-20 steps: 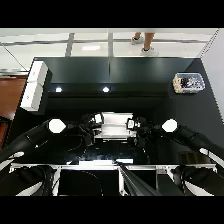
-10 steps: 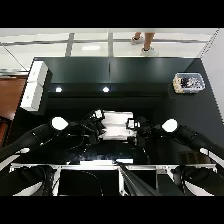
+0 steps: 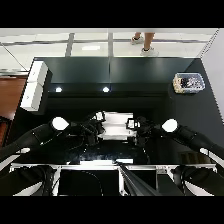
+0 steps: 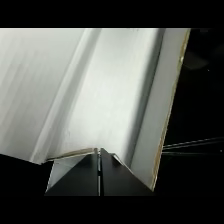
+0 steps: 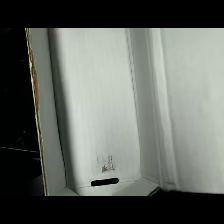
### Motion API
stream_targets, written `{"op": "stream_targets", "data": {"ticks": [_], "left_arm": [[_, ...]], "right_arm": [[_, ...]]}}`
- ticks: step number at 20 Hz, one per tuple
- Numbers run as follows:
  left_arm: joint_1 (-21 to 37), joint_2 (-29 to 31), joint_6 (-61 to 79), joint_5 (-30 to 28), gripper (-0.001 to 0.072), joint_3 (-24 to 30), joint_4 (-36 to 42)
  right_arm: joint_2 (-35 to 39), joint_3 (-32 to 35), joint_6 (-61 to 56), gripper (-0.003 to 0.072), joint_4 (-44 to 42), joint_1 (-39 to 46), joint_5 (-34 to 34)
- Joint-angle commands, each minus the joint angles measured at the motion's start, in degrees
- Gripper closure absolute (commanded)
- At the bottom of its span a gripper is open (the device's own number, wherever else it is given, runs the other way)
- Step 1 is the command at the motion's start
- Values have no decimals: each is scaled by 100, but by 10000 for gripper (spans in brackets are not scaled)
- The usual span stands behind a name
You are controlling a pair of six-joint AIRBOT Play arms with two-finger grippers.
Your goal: Fold the box and place the chain.
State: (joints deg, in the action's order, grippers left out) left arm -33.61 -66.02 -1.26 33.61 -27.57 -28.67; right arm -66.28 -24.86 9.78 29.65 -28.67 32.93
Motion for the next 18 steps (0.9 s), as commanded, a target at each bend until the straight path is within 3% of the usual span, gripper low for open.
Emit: {"op": "stream_targets", "data": {"ticks": [1,5,8,10,13,16,18], "left_arm": [[164,251,-389,2,679,-55,-570],[1215,1233,-3130,37,680,-76,-2227],[2503,1392,-6959,433,681,-76,-3226],[3254,1207,-7984,1388,681,-74,-3128],[3762,557,-7549,2686,680,-74,-2424],[3703,-295,-6690,2868,681,-76,-1051],[3429,-787,-6467,2817,681,-83,-649]], "right_arm": [[0,2,-7,207,-4,-7,4],[0,2,-7,207,-4,-7,4],[0,2,-7,207,-4,-7,2],[0,2,-9,207,-4,-7,2],[0,2,-7,207,-4,-7,4],[0,2,-7,207,-2,-7,4],[0,2,-7,207,-2,-7,4]]}}
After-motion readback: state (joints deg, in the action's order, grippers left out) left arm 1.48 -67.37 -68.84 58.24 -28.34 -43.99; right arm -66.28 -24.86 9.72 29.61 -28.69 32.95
